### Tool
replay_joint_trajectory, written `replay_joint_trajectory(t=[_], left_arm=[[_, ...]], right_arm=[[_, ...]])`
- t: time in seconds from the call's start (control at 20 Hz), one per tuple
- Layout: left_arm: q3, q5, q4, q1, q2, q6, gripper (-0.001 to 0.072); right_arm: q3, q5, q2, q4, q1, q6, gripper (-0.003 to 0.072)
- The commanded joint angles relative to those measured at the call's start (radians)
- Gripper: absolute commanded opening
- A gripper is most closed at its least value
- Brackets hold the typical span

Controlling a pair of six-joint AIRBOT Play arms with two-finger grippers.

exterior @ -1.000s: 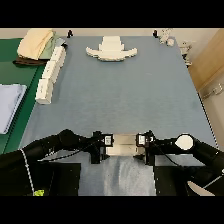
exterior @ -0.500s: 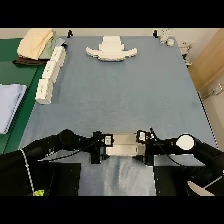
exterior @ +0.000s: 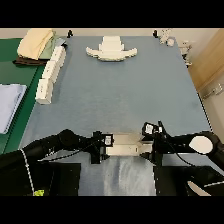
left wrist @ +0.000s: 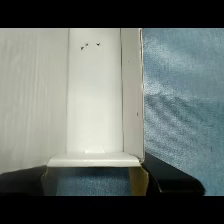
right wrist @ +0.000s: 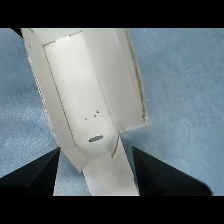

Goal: Fold the box.

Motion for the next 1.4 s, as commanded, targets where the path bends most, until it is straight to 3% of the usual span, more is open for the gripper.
replay_joint_trajectory(t=[0.0,0.05,0.1,0.15,0.2,0.45,0.55,0.75,0.8,0.85,1.05,1.35], left_arm=[[0.0,0.0,0.0,0.0,0.001,0.0,0.0512],[0.0,0.0,0.0,0.0,0.001,0.0,0.0512],[0.0,0.0,0.0,0.0,0.001,0.0,0.0512],[0.0,0.0,0.0,0.0,0.001,0.0,0.0512],[0.0,0.0,0.0,0.0,0.0,0.0,0.0512],[0.0,0.0,0.0,0.0,0.001,-0.001,0.0512],[0.0,0.0,0.0,0.0,0.0,0.0,0.0512],[0.0,0.0,0.0,0.0,0.0,0.0,0.0512],[0.0,0.0,0.0,0.0,0.001,0.0,0.0512],[0.0,0.0,0.0,0.0,0.001,-0.001,0.0512],[0.0,0.0,0.0,0.0,0.001,0.0,0.0512],[0.0,0.0,0.0,0.0,0.001,0.0,0.0512]], right_arm=[[0.093,0.109,0.103,-0.107,0.001,0.313,0.0708],[0.112,0.106,0.119,-0.098,0.001,0.411,0.0625],[0.126,0.104,0.126,-0.065,0.001,0.541,0.0443],[0.127,0.094,0.122,-0.017,0.001,0.662,0.0341],[0.127,0.08,0.109,0.027,0.002,0.742,0.0295],[0.123,-0.089,-0.122,0.408,0.002,0.723,0.0281],[0.138,-0.156,-0.264,0.49,0.002,0.708,0.0281],[0.228,-0.204,-0.496,0.473,0.001,0.636,0.0281],[0.246,-0.218,-0.53,0.442,0.0,0.633,0.0262],[0.261,-0.23,-0.562,0.393,-0.001,0.634,0.0195],[0.267,-0.239,-0.662,0.306,0.0,0.633,0.0194],[0.267,-0.24,-0.723,0.303,0.0,0.606,0.0194]])
